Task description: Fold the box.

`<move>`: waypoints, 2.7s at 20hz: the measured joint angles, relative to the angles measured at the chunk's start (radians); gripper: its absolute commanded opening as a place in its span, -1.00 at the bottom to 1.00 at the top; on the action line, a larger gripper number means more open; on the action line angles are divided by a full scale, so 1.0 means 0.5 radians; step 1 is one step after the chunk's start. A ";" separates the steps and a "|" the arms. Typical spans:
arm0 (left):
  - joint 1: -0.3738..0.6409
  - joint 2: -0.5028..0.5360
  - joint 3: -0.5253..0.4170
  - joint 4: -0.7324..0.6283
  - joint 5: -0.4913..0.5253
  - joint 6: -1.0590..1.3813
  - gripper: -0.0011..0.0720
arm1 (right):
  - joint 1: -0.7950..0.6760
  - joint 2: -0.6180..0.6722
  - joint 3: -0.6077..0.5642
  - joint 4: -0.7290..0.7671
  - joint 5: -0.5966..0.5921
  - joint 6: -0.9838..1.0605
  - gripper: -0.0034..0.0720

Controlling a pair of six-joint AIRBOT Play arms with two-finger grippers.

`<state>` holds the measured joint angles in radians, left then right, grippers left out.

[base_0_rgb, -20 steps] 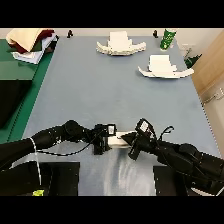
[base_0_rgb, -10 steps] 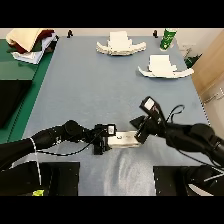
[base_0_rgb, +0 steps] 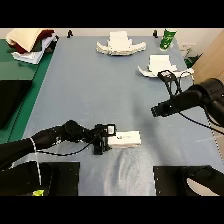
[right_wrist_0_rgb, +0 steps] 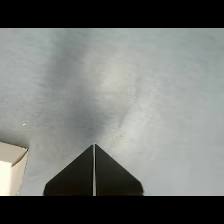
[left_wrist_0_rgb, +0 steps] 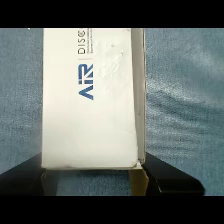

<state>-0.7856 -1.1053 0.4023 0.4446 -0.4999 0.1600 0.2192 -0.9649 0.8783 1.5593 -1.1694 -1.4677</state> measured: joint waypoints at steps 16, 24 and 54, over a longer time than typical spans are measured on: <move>0.012 0.104 0.056 0.028 -0.002 -0.153 0.44 | -0.040 -0.240 0.089 0.067 -0.139 0.147 -0.87; 0.684 0.321 0.146 0.426 0.181 -0.986 0.44 | -0.040 -0.241 0.089 0.072 -0.140 0.150 -0.87; 2.081 -1.491 1.992 0.822 0.328 -1.493 0.44 | -0.040 -0.241 0.089 0.069 -0.140 0.150 -0.87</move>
<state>0.2550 -1.8507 1.3983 0.8558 -0.3359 -0.5865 0.1989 -1.0855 0.9226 1.5936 -1.2392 -1.3926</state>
